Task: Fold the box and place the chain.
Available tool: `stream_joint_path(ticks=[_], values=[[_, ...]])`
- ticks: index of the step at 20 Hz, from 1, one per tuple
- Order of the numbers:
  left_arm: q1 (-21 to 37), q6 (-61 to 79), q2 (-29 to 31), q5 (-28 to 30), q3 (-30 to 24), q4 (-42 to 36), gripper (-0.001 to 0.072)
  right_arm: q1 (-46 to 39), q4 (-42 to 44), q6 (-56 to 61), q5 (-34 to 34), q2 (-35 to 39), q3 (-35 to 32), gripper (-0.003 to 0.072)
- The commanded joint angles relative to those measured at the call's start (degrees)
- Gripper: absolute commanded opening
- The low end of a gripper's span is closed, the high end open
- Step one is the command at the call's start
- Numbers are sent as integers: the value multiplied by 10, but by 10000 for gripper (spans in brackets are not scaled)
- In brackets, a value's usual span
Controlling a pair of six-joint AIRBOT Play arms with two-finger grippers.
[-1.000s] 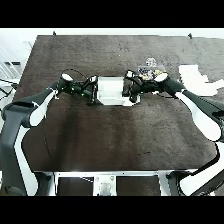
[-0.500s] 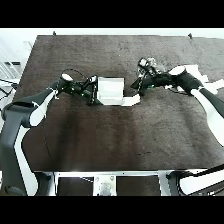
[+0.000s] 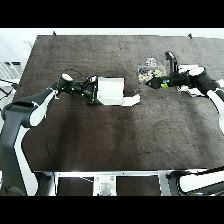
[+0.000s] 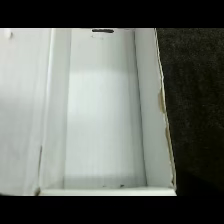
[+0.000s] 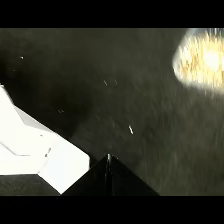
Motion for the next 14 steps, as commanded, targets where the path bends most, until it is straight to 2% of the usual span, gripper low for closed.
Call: stream_joint_path(ticks=[1,4,10,14], values=[[0,0,0,1,0,0,297,-5,-2,91,13,-32,-15,17],[0,0,0,1,0,0,297,15,-2,97,41,-61,-15,16],[0,0,0,0,0,0,297,86,-32,131,42,-96,-15,16],[0,0,0,0,0,0,297,99,-15,134,43,-99,-4,16]])
